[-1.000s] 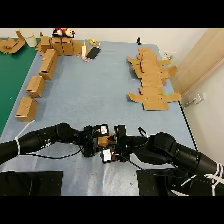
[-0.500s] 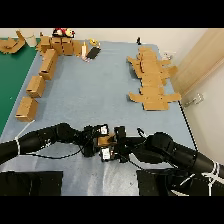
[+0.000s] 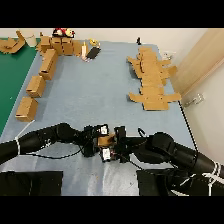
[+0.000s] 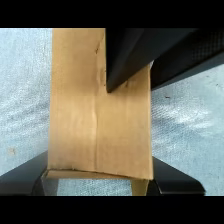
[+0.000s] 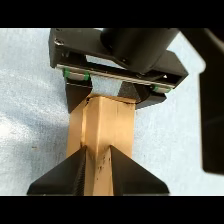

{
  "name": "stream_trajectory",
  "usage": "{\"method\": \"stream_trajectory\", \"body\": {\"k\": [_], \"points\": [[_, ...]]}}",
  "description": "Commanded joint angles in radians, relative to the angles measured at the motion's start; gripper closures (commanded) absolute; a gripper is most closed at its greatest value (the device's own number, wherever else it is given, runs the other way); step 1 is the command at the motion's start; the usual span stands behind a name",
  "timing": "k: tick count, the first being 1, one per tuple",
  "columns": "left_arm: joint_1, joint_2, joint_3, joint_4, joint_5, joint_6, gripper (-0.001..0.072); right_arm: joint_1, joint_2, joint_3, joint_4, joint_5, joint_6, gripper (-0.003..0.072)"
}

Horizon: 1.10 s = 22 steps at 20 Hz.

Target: Fold the box.

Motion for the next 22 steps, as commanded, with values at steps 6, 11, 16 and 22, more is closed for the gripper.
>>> {"method": "stream_trajectory", "body": {"k": [6, 11, 16, 22], "points": [[0.000, 0.001, 0.000, 0.000, 0.000, 0.000, 0.0261, -0.002, 0.024, 0.000, -0.015, 0.043, 0.000, 0.0469], [0.000, 0.001, 0.000, 0.000, 0.000, 0.000, 0.0261, -0.002, 0.028, 0.000, -0.015, 0.065, 0.001, 0.0470], [0.000, 0.001, 0.000, 0.000, 0.000, 0.000, 0.0261, -0.002, 0.003, 0.000, -0.014, 0.066, 0.001, 0.0527], [0.000, 0.001, 0.000, 0.000, 0.001, 0.000, 0.0261, 0.000, -0.014, 0.000, 0.001, 0.046, 0.001, 0.0526]]}}
